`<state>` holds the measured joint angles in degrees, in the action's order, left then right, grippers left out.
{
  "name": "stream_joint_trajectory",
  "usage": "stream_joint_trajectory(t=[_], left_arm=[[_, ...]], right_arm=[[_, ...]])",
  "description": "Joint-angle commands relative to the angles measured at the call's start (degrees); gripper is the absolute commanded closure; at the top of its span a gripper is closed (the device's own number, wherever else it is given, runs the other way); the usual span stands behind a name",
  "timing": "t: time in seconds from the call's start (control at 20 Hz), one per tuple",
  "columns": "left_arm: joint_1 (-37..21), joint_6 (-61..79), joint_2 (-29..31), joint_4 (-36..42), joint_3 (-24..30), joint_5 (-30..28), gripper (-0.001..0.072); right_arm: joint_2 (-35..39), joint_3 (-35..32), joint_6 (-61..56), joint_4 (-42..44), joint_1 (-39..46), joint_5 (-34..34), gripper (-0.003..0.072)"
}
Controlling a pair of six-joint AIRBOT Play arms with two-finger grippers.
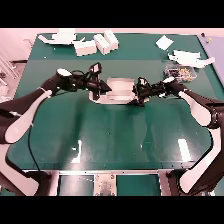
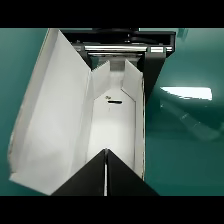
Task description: Fold the box and place the chain.
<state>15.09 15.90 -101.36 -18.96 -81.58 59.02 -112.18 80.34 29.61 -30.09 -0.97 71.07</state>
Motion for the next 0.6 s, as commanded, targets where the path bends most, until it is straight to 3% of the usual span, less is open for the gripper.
stream_joint_trajectory(t=[0.0,0.15,0.3,0.55], left_arm=[[-3.32,-13.55,4.2,-4.31,0.31,-0.02,0.0691],[-8.17,-32.65,4.72,-6.21,0.35,-2.49,0.0691],[-11.98,-54.4,4.61,-13.62,0.35,-4.57,0.0691],[-14.67,-68.87,1.4,-19.56,0.52,1.99,0.0691]], right_arm=[[-0.02,0.0,-0.02,0.02,0.0,-0.07,0.0123],[-0.02,0.0,-0.02,0.02,0.0,-0.07,0.0123],[-0.02,0.0,-0.04,0.02,0.0,-0.07,0.0123],[-0.02,0.0,-0.02,0.02,0.0,-0.07,0.0123]])
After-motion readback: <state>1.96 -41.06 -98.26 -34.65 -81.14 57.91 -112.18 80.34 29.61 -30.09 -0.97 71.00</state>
